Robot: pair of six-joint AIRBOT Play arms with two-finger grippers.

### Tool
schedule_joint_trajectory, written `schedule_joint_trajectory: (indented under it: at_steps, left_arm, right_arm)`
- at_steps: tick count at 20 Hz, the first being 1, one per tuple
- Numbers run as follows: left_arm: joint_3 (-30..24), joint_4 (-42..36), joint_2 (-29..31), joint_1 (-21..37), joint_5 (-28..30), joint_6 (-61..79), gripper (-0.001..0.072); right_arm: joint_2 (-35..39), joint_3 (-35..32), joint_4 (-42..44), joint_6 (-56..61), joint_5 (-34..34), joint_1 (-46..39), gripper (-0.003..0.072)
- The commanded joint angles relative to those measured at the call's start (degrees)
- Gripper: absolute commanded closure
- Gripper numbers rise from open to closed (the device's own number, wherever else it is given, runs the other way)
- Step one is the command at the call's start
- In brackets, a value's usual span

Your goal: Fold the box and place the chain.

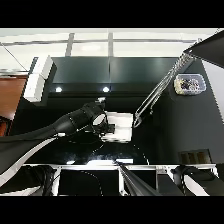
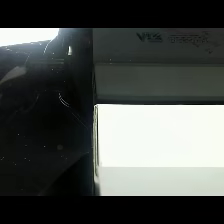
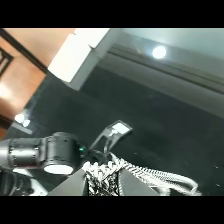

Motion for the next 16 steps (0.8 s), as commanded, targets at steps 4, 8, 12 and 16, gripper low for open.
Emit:
schedule_joint_trajectory:
  at_steps: [4,8,12,16]
  left_arm:
    - [0.04,0.02,0.0,0.02,0.04,0.02,0.0682]
    - [0.04,0.02,0.0,0.02,0.04,0.0,0.0682]
    - [0.04,0.02,0.0,0.02,0.04,0.0,0.0682]
    - [0.04,0.02,0.0,0.02,0.04,0.02,0.0682]
  right_arm:
    - [0.0,-0.02,7.89,-1.31,-0.63,0.04,0.0683]
    - [0.0,0.0,10.34,-1.51,-1.22,0.04,0.0683]
    - [0.0,0.0,15.5,-2.4,-2.8,0.04,0.0683]
    - [0.0,0.0,20.81,-3.78,-6.16,0.04,0.0684]
